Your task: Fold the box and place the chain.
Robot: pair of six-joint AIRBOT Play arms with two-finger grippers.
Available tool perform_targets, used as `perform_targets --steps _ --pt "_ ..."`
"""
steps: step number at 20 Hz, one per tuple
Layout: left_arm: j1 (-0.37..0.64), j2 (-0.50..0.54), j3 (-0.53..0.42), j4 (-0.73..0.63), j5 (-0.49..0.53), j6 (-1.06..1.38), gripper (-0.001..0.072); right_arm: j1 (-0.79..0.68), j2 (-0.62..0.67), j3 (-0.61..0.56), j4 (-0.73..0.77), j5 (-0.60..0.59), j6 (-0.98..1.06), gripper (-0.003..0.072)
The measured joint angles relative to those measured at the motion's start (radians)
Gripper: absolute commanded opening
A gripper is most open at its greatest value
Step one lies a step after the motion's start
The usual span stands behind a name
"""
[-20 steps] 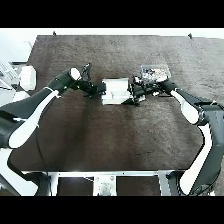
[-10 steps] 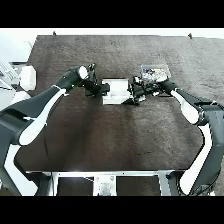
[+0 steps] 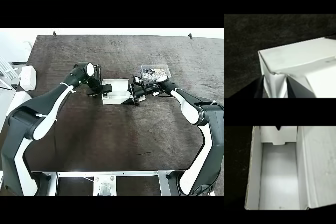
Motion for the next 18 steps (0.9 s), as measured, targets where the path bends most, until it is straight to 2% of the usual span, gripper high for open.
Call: perform_targets --steps 5,18 --pt "-0.002 -0.037 0.071 0.053 -0.068 -0.018 0.0324 0.000 0.000 0.000 0.000 0.000 0.000 0.0582" --pt "-0.036 -0.092 0.158 0.144 -0.117 -0.027 0.0324 0.000 0.000 0.000 0.000 0.000 0.000 0.0582"
